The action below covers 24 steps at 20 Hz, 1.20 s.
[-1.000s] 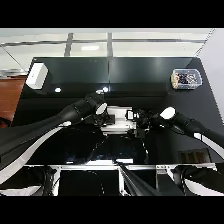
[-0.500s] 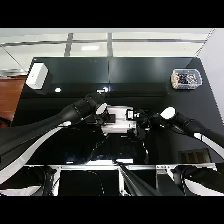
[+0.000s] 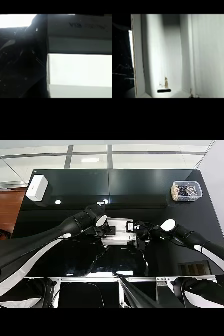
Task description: Fold the box and place the chain.
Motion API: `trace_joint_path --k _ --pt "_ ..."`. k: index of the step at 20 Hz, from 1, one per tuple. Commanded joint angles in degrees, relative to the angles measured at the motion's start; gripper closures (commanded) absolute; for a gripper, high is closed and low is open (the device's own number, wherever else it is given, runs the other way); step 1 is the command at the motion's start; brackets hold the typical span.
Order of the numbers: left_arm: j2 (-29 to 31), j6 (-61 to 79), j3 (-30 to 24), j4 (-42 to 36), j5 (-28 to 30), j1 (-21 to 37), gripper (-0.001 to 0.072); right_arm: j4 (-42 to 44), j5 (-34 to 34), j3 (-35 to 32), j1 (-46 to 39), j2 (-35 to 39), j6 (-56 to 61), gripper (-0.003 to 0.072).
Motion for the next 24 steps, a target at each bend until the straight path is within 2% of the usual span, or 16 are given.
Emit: trace_joint_path --k 1,6,7,8,11,17,24 --pt "-0.04 0.04 0.04 -0.02 0.04 0.02 0.0683 0.00 0.35 0.04 0.04 -0.02 0.00 0.0589" --pt "-0.04 0.07 0.04 -0.07 -0.13 0.02 0.0683 0.00 0.33 0.04 0.04 0.00 0.00 0.0576" --pt "-0.04 0.26 0.04 -0.04 -0.26 0.00 0.0682 -0.02 0.50 0.04 0.04 -0.02 0.17 0.0249" --pt "-0.04 0.48 0.04 -0.04 -0.31 0.02 0.0682 -0.02 0.50 0.04 0.04 0.00 0.22 0.0012" --pt "-0.04 0.48 0.04 0.04 -1.03 0.02 0.0683 -0.35 2.34 0.04 0.02 0.85 2.16 0.0012" --pt "-0.04 0.90 0.04 0.22 -1.20 0.04 0.0682 -9.53 4.13 0.04 0.02 9.07 5.55 0.0013" --pt "-0.04 0.90 0.04 0.20 -1.20 0.04 0.0682 -14.64 3.41 0.02 0.02 9.60 5.05 0.0014"
